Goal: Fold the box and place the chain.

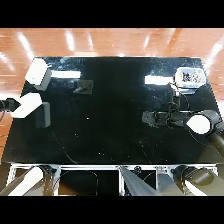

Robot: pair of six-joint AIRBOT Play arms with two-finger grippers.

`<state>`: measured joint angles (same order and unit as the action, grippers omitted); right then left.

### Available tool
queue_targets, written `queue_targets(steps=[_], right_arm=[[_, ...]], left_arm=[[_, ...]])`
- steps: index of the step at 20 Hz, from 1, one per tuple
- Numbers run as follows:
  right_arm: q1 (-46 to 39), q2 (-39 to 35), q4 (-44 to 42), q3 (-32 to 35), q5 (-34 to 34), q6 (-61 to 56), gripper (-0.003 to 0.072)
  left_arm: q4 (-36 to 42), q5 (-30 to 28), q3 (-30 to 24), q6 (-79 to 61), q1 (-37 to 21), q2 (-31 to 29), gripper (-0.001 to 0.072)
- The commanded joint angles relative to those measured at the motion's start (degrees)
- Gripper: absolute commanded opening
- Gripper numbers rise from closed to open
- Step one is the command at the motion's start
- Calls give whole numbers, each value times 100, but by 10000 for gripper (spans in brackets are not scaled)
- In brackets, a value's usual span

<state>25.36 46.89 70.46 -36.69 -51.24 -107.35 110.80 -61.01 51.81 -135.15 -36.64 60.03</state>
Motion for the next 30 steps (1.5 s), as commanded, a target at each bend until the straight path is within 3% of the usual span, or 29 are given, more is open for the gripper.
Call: queue_targets(steps=[1,7,12,13,14,18,21,23,25,26,28,30], right_arm=[[0,4,4,-4,96,-26,28],[0,4,-15,-4,96,-184,28],[0,4,-11,-2,190,-201,28],[0,4,-9,-2,229,-201,28],[0,4,-9,-4,267,-199,28],[0,4,-11,-4,269,-199,28],[-2,4,37,-4,297,-188,28],[-4,7,527,-188,306,-153,29],[-70,105,1408,-975,-76,-144,28],[-103,240,1910,-1585,-479,-129,28],[-111,612,2815,-2712,-1141,87,28],[-133,988,3495,-3379,-1659,155,29]], left_arm=[[352,481,20,-90,-334,404,17],[367,1073,535,-155,72,1338,17],[415,911,802,-138,101,1541,39],[378,804,802,-157,162,1541,282],[356,682,802,-157,229,1541,633],[-369,457,949,350,435,1510,624],[-789,-151,1473,1239,422,1480,624],[210,-431,1888,1818,444,1329,622],[1646,-527,2061,2009,647,981,615],[1777,-610,2061,2000,918,739,615],[1248,-863,1880,2210,1803,175,615],[699,-846,1290,2828,2861,-483,614]])
